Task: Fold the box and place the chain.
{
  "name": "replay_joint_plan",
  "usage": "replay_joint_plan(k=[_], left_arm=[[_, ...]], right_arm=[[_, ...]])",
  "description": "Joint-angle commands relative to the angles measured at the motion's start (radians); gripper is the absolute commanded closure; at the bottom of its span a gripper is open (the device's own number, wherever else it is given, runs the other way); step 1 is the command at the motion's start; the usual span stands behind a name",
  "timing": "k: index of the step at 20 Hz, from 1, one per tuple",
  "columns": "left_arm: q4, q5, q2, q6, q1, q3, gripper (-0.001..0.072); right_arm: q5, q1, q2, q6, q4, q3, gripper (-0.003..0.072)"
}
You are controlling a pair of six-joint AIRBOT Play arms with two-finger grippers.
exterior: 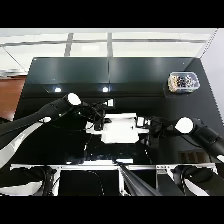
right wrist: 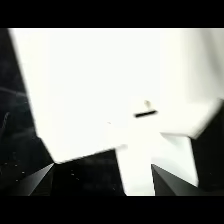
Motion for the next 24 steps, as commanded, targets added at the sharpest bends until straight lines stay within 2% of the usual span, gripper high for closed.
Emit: replay_joint_plan(k=[1, 4, 7, 10, 14, 17, 20, 24], left_arm=[[0.002, 0.004, -0.001, 0.003, -0.001, 0.000, 0.0685], [0.002, 0.005, -0.001, 0.003, -0.001, 0.000, 0.0684], [0.002, 0.007, -0.001, 0.003, -0.001, 0.000, 0.0684], [0.002, 0.006, -0.001, 0.003, -0.001, 0.000, 0.0685], [0.002, 0.007, -0.001, 0.003, -0.001, 0.000, 0.0684], [0.002, 0.007, -0.001, 0.003, -0.001, 0.000, 0.0684], [0.002, 0.006, -0.001, 0.003, -0.001, 0.000, 0.0685], [0.002, 0.007, -0.001, 0.003, -0.001, 0.000, 0.0684]], right_arm=[[-0.105, 0.059, -0.004, -0.047, 0.041, -0.037, -0.0023], [-0.217, 0.115, -0.020, -0.047, 0.153, -0.050, -0.0023], [-0.255, 0.119, -0.009, -0.047, 0.074, -0.017, -0.0023], [-0.159, 0.102, -0.008, -0.050, 0.074, 0.057, -0.0023], [-0.206, 0.086, -0.009, -0.087, 0.090, 0.069, -0.0023], [-0.203, -0.002, -0.029, -0.108, 0.132, 0.069, -0.0023], [-0.150, -0.061, -0.059, -0.249, 0.274, 0.069, -0.0023], [-0.085, -0.060, -0.128, -0.419, 0.429, 0.069, -0.0023]])
